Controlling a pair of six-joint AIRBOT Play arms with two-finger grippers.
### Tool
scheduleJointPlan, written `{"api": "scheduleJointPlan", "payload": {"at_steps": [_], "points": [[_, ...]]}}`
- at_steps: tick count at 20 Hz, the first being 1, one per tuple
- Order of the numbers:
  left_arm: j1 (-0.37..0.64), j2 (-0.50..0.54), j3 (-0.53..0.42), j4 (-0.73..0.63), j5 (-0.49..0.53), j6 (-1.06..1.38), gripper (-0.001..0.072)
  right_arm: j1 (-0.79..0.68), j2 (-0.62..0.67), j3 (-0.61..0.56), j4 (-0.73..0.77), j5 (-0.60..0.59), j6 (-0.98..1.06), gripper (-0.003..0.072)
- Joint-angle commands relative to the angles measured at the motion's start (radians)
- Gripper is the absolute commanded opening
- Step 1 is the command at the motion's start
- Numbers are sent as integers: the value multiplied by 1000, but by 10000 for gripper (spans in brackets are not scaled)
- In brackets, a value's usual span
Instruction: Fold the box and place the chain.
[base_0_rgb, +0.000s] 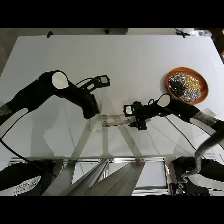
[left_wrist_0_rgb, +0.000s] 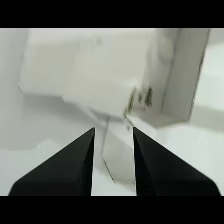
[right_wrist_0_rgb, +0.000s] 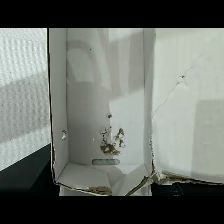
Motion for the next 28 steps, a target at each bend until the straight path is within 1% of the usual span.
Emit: {"api": "scheduleJointPlan", "payload": {"at_steps": [1, 2, 3, 4, 7, 9, 10, 11, 13, 14, 15, 19, 25, 28], "points": [[5, 22, -2, 56, -212, 98, 270, 0, 0, 1, 0, -2, 0, 298], [5, 22, -5, 42, -227, 133, 260, 0, 0, 1, 0, -2, 0, 298], [5, 22, -9, 38, -228, 146, 200, 0, 0, 1, 1, -2, 0, 298], [5, 22, -16, 39, -226, 147, 175, 0, 0, 1, 0, -2, 0, 298], [9, 22, -60, 15, -214, 202, 170, 0, 0, 1, 0, -2, 0, 298], [5, 23, -106, -39, -124, 288, 174, 0, 0, 1, 1, -2, 0, 298], [-5, 23, -129, -58, -64, 341, 209, 0, 0, 1, 0, -2, 0, 298], [-17, 23, -153, -72, 9, 379, 304, 0, 0, 1, 0, -2, 0, 298], [-29, 22, -209, -98, 180, 390, 417, 0, 0, 1, 0, -2, 0, 298], [-28, 22, -235, -100, 249, 389, 454, 0, 0, 1, 0, -2, 0, 298], [-26, 22, -257, -100, 290, 389, 455, 0, 0, 1, 1, -2, 0, 298], [-18, 21, -294, -95, 311, 391, 453, 0, 0, 1, 0, -2, 0, 298], [-32, 20, -299, -101, 315, 488, 451, 0, 0, 1, 0, -2, 0, 298], [-40, 10, -299, -163, 314, 552, 450, 0, 0, 1, 0, -2, 0, 298]]}}
